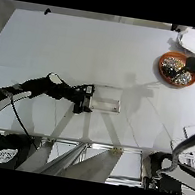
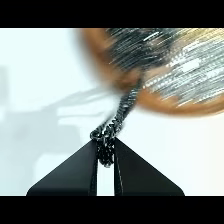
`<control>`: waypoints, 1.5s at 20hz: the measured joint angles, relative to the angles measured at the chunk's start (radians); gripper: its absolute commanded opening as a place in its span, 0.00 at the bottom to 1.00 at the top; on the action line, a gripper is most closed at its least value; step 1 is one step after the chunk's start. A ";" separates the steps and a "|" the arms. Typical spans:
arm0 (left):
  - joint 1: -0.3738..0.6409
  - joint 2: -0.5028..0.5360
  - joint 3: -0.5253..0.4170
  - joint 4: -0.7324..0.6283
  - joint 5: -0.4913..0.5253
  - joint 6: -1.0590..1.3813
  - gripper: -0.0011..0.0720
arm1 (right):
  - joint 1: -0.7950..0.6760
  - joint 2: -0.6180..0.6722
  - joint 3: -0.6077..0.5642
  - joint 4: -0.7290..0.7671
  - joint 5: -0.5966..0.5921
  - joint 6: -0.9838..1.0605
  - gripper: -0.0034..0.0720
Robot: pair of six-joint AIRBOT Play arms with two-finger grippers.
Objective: Fold the box and place the chain.
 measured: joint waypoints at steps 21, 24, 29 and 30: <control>0.000 0.000 0.000 0.000 0.000 0.000 0.47 | 0.629 0.363 -0.464 0.229 -0.054 0.029 0.06; 0.000 0.000 0.000 0.000 0.000 0.000 0.47 | 0.718 0.364 -0.466 0.229 -0.112 0.057 0.06; 0.000 0.000 0.000 0.000 0.000 0.000 0.47 | 0.805 0.365 -0.467 0.243 -0.200 0.096 0.06; 0.000 0.000 0.000 0.000 0.000 0.000 0.47 | 0.813 0.365 -0.467 0.248 -0.216 0.098 0.06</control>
